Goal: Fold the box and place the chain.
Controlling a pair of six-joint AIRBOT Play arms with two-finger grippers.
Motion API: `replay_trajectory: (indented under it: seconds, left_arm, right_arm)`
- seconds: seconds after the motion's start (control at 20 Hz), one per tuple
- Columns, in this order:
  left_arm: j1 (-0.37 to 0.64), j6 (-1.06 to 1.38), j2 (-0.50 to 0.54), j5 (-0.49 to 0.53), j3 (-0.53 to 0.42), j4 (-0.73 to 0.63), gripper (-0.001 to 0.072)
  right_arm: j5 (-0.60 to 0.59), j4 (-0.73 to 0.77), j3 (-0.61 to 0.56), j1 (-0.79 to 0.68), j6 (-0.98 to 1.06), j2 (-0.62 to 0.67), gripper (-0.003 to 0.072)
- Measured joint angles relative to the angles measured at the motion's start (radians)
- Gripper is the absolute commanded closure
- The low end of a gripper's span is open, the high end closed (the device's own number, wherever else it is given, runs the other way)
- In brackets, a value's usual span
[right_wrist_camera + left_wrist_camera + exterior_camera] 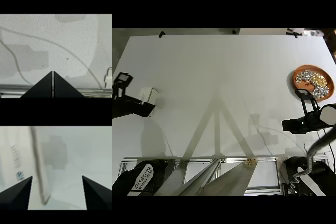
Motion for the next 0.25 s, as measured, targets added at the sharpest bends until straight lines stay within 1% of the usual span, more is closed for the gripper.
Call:
replay_trajectory:
  seconds: [0.1,0.25]
  left_arm:
    - [-0.122,-0.015,0.015,-0.023,0.000,0.014,0.0013]
    - [-0.251,-0.044,0.021,-0.037,0.000,0.029,0.0013]
  right_arm:
    - [0.000,0.000,0.000,0.000,0.000,0.000,0.0674]
    - [0.000,0.000,0.000,0.000,0.000,0.000,0.0674]
